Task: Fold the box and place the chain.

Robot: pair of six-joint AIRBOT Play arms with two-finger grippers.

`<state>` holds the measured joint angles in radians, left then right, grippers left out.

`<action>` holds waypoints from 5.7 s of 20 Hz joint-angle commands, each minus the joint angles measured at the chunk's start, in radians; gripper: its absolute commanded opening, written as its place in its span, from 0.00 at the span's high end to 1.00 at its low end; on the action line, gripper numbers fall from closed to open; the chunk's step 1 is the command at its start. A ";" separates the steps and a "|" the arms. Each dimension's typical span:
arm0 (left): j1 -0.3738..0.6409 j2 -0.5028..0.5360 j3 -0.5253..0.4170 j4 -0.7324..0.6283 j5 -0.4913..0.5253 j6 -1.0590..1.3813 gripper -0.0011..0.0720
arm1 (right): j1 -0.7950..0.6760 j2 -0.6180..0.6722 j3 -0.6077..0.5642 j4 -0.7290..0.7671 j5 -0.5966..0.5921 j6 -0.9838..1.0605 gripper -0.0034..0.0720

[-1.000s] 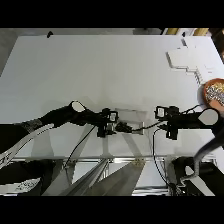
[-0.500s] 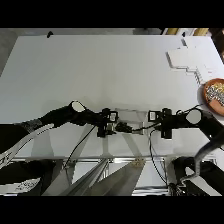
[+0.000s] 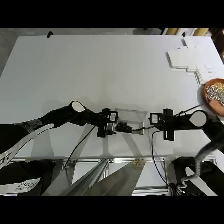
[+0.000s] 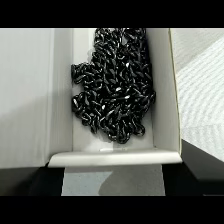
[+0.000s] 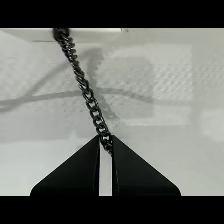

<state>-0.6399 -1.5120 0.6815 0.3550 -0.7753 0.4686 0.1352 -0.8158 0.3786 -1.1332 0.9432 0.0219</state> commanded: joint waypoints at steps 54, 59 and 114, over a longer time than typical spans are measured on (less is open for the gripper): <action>0.000 0.001 0.001 0.000 0.000 0.000 0.44 | -0.071 -0.254 0.032 0.161 -0.065 -0.255 0.93; 0.000 0.001 0.001 0.000 0.000 0.000 0.44 | -0.070 -0.060 0.032 0.164 0.054 -0.202 0.93; 0.000 0.001 0.001 0.000 0.000 0.000 0.44 | 0.534 0.051 0.003 0.618 -0.518 0.278 0.88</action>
<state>-0.6399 -1.5120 0.6815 0.3550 -0.7753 0.4690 0.6270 -0.7361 0.3813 -0.5308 0.5320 0.2760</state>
